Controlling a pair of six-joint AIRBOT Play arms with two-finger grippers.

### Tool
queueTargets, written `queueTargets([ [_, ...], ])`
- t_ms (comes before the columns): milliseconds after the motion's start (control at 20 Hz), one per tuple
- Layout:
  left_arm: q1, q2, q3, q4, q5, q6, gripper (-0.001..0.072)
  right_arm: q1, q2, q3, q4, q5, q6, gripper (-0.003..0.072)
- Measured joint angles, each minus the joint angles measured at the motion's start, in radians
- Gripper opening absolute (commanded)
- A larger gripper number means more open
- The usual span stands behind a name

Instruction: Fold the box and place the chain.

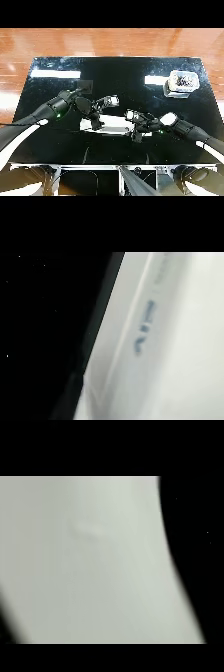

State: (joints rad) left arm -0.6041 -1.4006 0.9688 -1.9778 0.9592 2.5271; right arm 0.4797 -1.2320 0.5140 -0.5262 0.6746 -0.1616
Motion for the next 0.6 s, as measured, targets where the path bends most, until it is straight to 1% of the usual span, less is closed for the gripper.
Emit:
queueTargets([
  [250,0.000,0.012,0.013,0.015,0.061,-0.051,0.0619,0.000,0.000,0.000,0.000,-0.002,0.000,0.0548],
  [600,0.001,0.093,0.015,0.134,0.179,-0.203,0.0619,0.000,0.000,0.000,0.001,-0.007,0.001,0.0548],
])
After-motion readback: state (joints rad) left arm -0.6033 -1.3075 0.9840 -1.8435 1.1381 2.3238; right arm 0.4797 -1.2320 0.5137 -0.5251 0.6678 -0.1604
